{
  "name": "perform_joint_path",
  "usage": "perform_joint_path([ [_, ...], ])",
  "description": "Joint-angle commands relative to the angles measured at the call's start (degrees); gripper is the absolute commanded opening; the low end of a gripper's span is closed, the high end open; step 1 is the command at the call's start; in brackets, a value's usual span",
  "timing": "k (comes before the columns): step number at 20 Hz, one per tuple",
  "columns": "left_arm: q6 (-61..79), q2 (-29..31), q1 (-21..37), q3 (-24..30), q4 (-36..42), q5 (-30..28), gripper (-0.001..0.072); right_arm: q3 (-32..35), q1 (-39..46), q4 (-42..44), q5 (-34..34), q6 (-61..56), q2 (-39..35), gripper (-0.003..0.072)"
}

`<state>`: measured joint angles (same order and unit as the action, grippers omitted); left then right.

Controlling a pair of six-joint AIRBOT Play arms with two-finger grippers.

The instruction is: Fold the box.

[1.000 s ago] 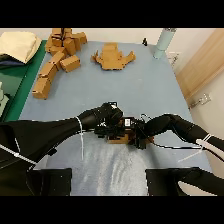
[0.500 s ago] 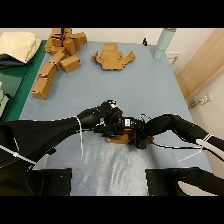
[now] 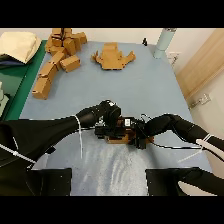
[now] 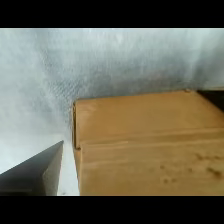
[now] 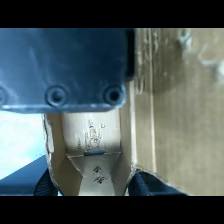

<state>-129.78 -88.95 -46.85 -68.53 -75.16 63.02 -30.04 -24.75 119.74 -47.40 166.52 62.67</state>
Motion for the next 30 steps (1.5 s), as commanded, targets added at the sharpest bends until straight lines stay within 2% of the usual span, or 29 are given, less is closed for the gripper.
perform_joint_path([
  [1,2.78,0.02,2.21,-0.24,5.7,2.75,0.0574,0.0,-0.02,0.02,-0.04,-0.02,0.0,0.0501],
  [5,8.2,0.02,7.17,-2.86,12.17,6.78,0.0573,0.0,-0.02,0.02,-0.04,-0.02,0.0,0.0501],
  [11,10.93,0.02,15.56,-6.29,13.42,14.84,0.0573,0.0,-0.02,0.02,-0.04,-0.02,0.0,0.0501],
  [15,17.35,0.02,21.29,-7.52,21.44,18.27,0.0571,0.0,-0.02,0.02,-0.04,-0.02,0.0,0.0501],
  [16,18.62,0.02,22.56,-7.82,22.16,18.78,0.0475,0.0,-0.02,0.02,-0.04,-0.02,0.0,0.0501],
  [17,20.81,0.02,23.76,-8.11,22.47,19.56,0.0315,0.0,-0.02,0.02,-0.04,-0.02,0.0,0.0501],
  [18,23.82,0.02,24.81,-8.24,22.45,20.15,0.022,0.0,-0.02,0.02,-0.02,-0.02,0.0,0.0501],
  [19,27.12,0.0,25.66,-8.22,22.4,20.17,0.0211,0.0,-0.02,0.02,-0.02,-0.02,0.0,0.0501],
  [20,31.36,-0.02,26.38,-8.17,22.34,19.76,0.0098,0.0,-0.02,0.02,-0.02,-0.02,0.0,0.0501],
  [23,46.77,0.0,26.8,-8.15,22.45,19.19,0.0092,0.0,-0.02,0.02,-0.02,-0.02,0.0,0.0501],
  [24,50.69,0.02,26.51,-8.15,22.47,19.87,0.006,0.0,-0.02,0.02,-0.04,-0.02,0.0,0.0501],
  [26,56.65,0.28,26.21,-7.41,22.43,21.24,0.0042,0.0,-0.02,0.02,-0.02,-0.02,0.0,0.0501],
  [28,61.7,2.47,26.16,-3.87,22.53,21.16,0.004,0.0,-0.02,0.02,-0.04,-0.02,0.0,0.0501],
  [30,67.47,6.21,26.32,2.08,23.58,21.42,0.004,0.0,-0.02,0.02,-0.02,-0.02,0.0,0.0501],
])
